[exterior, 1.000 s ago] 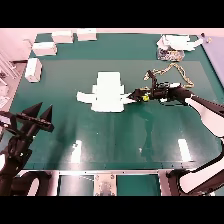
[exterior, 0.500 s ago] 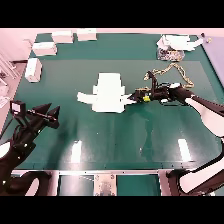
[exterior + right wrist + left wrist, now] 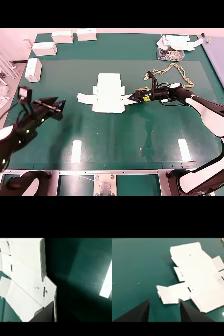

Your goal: Fold the box and place the chain.

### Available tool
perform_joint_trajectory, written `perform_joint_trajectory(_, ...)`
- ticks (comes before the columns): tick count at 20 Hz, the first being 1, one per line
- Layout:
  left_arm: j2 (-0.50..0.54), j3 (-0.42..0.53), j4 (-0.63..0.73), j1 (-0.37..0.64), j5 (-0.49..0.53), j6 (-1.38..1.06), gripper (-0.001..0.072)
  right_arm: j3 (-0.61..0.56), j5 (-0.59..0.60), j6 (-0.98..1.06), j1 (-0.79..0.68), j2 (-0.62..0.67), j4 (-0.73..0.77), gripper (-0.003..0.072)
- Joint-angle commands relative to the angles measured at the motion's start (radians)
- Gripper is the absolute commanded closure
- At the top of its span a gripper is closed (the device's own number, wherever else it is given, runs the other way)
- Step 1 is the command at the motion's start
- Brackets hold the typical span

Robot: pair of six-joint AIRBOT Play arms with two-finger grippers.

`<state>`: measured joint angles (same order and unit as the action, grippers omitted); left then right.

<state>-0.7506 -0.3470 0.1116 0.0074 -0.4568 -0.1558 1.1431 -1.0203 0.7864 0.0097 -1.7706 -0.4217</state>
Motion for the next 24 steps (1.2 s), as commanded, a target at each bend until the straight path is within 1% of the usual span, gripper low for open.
perform_joint_trajectory(1, -0.254, -0.159, -0.040, 0.001, -0.139, -0.002, 0.0281, 0.001, -0.001, -0.012, 0.000, -0.001, -0.001, 0.0683)
perform_joint_trajectory(3, -0.410, -0.267, -0.088, 0.001, -0.225, 0.011, 0.0281, 0.001, -0.001, -0.021, 0.000, -0.001, -0.001, 0.0683)
perform_joint_trajectory(5, -0.557, -0.381, -0.148, 0.001, -0.306, 0.076, 0.0281, 0.001, -0.001, -0.048, 0.000, -0.001, 0.000, 0.0683)
perform_joint_trajectory(7, -0.671, -0.478, -0.189, 0.001, -0.352, 0.142, 0.0281, 0.001, 0.000, -0.073, 0.000, 0.000, 0.000, 0.0684)
perform_joint_trajectory(9, -0.742, -0.543, -0.193, 0.001, -0.383, 0.141, 0.0282, 0.000, 0.000, -0.106, 0.000, 0.004, 0.003, 0.0684)
perform_joint_trajectory(11, -0.788, -0.607, -0.226, 0.001, -0.409, 0.159, 0.0281, 0.000, 0.004, -0.117, 0.001, 0.013, 0.016, 0.0684)
perform_joint_trajectory(14, -0.846, -0.692, -0.242, 0.001, -0.413, 0.176, 0.0281, 0.000, 0.011, -0.117, 0.000, 0.015, 0.026, 0.0684)
perform_joint_trajectory(17, -0.919, -0.795, -0.297, 0.000, -0.467, 0.244, 0.0281, 0.000, 0.011, -0.117, 0.000, 0.015, 0.030, 0.0684)
perform_joint_trajectory(18, -0.940, -0.819, -0.303, 0.001, -0.468, 0.252, 0.0282, 0.000, 0.011, -0.117, 0.001, 0.015, 0.030, 0.0684)
perform_joint_trajectory(21, -0.946, -0.829, -0.279, 0.001, -0.422, 0.226, 0.0283, 0.000, 0.011, -0.114, 0.000, 0.015, 0.030, 0.0684)
perform_joint_trajectory(24, -0.946, -0.829, -0.247, -0.002, -0.458, 0.224, 0.0284, -0.001, 0.011, -0.114, 0.000, 0.015, 0.045, 0.0684)
